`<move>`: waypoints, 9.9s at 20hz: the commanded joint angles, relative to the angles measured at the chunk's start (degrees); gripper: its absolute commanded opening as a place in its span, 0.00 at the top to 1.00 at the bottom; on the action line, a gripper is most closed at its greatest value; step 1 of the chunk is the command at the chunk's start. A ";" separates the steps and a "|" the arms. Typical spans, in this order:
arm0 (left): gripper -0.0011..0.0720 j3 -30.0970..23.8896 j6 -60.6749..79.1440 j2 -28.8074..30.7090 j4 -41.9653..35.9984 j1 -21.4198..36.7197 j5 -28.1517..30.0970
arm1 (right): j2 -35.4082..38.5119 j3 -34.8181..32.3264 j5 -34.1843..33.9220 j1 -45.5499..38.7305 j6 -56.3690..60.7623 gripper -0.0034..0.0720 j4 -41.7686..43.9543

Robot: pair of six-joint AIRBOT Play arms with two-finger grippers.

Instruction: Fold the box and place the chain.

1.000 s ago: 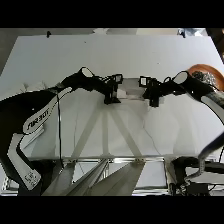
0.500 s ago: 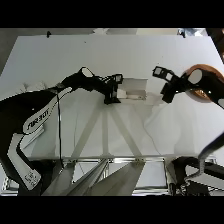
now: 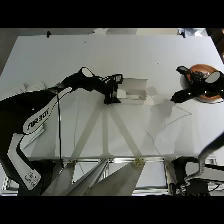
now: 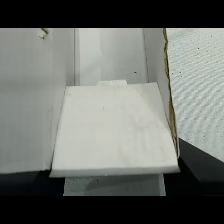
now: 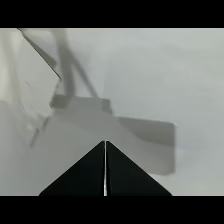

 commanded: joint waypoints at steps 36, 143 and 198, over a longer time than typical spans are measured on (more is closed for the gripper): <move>0.55 0.07 0.02 0.02 0.02 0.02 0.00 | -7.52 0.02 -3.13 10.32 -12.35 0.24 31.19; 0.55 0.07 0.02 0.02 0.02 0.04 0.00 | 4.83 19.21 1.73 -12.94 38.58 0.93 -21.27; 0.55 0.07 0.02 0.02 0.02 0.04 -0.02 | 9.92 19.19 4.61 39.43 30.08 0.63 -31.85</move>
